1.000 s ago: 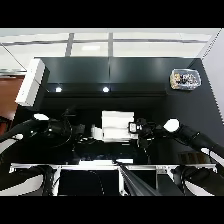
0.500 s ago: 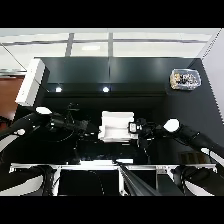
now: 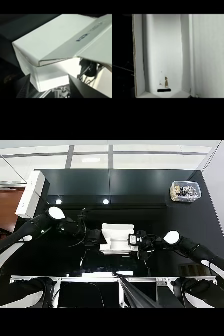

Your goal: Fold the box and place the chain.

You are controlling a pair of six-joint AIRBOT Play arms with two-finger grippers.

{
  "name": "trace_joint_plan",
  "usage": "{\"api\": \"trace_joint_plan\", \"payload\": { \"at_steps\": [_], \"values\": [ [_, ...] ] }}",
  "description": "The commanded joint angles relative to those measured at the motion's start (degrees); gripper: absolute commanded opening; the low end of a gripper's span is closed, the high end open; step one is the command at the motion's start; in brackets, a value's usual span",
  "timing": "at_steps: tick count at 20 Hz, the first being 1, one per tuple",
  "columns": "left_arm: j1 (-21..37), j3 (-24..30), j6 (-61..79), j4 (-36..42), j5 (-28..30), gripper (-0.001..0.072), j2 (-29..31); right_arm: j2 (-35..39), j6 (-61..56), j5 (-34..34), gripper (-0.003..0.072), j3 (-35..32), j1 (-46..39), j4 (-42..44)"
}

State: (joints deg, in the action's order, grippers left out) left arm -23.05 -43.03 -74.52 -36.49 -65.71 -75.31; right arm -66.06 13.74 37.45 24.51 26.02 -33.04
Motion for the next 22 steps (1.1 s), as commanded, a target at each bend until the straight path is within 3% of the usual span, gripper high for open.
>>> {"api": "trace_joint_plan", "payload": {
  "at_steps": [1,7,16,22],
  "values": [
    [-5.0,-3.1,-10.7,-7.0,4.7,0.0542,0.0,0.0,0.0,0.0,0.0276,0.0,0.1,0.0],
    [-9.9,-3.5,-19.8,-11.7,9.1,0.0542,0.1,0.0,0.0,0.0,0.0276,0.0,0.1,0.0],
    [-15.4,-3.8,-36.4,-29.2,8.9,0.0542,-0.2,0.0,0.0,0.0,0.0276,0.0,0.1,0.0],
    [-16.9,-10.3,-40.5,-36.9,5.6,0.0542,-1.4,0.0,0.0,0.0,0.0276,0.0,0.1,0.0]
  ]
}}
